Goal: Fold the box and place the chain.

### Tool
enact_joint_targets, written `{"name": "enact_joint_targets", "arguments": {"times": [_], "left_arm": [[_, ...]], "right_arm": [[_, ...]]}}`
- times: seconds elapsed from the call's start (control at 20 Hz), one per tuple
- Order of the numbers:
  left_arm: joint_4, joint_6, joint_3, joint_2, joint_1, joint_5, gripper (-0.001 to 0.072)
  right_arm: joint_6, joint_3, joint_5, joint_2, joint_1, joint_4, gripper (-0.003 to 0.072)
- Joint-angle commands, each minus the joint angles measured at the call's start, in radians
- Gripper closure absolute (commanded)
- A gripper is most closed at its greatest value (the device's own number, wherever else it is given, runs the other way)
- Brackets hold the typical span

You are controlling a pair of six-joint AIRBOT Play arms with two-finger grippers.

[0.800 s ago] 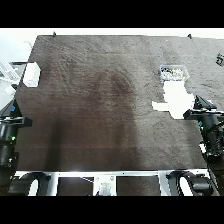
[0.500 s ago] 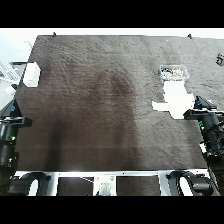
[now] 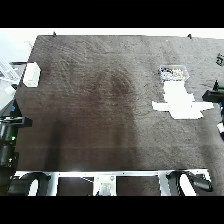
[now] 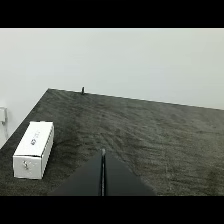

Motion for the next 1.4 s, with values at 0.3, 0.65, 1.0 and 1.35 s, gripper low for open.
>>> {"name": "enact_joint_targets", "arguments": {"times": [0.3,0.65,1.0,1.35], "left_arm": [[0.0,0.0,0.0,0.0,0.0,0.0,0.0688],[0.0,0.0,0.0,0.0,0.0,0.0,0.0688],[0.0,0.0,0.0,0.0,0.0,0.0,0.0688],[0.0,0.0,0.0,0.0,0.0,0.0,0.0688]], "right_arm": [[0.358,0.265,0.585,-0.587,-0.529,-0.195,0.0391],[0.562,0.637,0.839,-0.797,-0.667,-0.594,0.0313],[0.835,1.411,1.459,-1.33,-0.675,-0.88,0.0313],[0.826,1.583,1.52,-1.564,-0.648,-0.882,0.0311]]}}
